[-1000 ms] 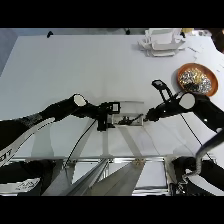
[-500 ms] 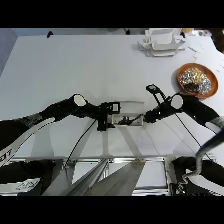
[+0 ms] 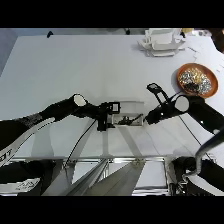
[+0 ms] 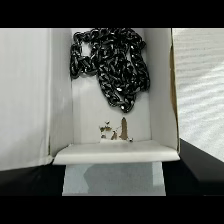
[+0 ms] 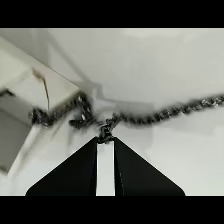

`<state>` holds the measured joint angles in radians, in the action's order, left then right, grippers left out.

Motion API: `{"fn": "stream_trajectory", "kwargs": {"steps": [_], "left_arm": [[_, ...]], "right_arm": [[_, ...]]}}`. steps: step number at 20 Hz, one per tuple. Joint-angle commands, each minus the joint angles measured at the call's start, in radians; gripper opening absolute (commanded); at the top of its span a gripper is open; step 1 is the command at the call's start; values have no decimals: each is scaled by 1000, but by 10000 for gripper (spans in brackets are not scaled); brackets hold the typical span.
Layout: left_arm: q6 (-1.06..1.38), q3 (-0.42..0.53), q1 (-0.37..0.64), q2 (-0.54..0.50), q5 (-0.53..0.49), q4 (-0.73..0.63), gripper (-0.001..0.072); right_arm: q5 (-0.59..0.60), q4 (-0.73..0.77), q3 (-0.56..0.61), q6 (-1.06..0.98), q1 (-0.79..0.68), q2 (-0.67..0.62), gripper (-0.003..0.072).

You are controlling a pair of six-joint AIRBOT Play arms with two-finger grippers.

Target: Fold the box and place the chain.

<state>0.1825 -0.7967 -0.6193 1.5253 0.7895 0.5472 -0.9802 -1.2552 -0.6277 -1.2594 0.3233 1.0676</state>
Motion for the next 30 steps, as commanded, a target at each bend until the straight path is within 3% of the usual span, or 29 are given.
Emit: {"fn": "stream_trajectory", "kwargs": {"steps": [1, 7, 10, 13, 18, 21, 26, 27, 30], "left_arm": [[0, 0, 1, -1, 0, 0, 253], [0, 0, 1, -1, 0, 0, 253], [0, 0, 0, -1, 1, 0, 253], [0, 0, 0, -1, 0, 0, 253], [0, 0, 1, -1, 6, 0, 253], [0, 0, 1, -1, 8, 0, 253], [0, 0, 0, -1, 8, 0, 253], [0, 0, 0, -1, 8, 0, 253], [0, 0, 0, -1, 8, 0, 253]], "right_arm": [[-76, 61, -2, 0, 2, -159, 16], [-90, 299, -2, 28, 2, -375, 16], [-78, 576, -2, 174, 2, -396, 16], [-12, 704, -2, 267, 2, -395, 17], [116, 686, -2, 322, 127, -372, 17], [228, 571, -2, 227, 190, -304, 17], [240, 402, -2, 122, 193, -137, 19], [241, 402, -2, 122, 193, -109, 38], [241, 402, -2, 122, 193, -60, 202]]}}
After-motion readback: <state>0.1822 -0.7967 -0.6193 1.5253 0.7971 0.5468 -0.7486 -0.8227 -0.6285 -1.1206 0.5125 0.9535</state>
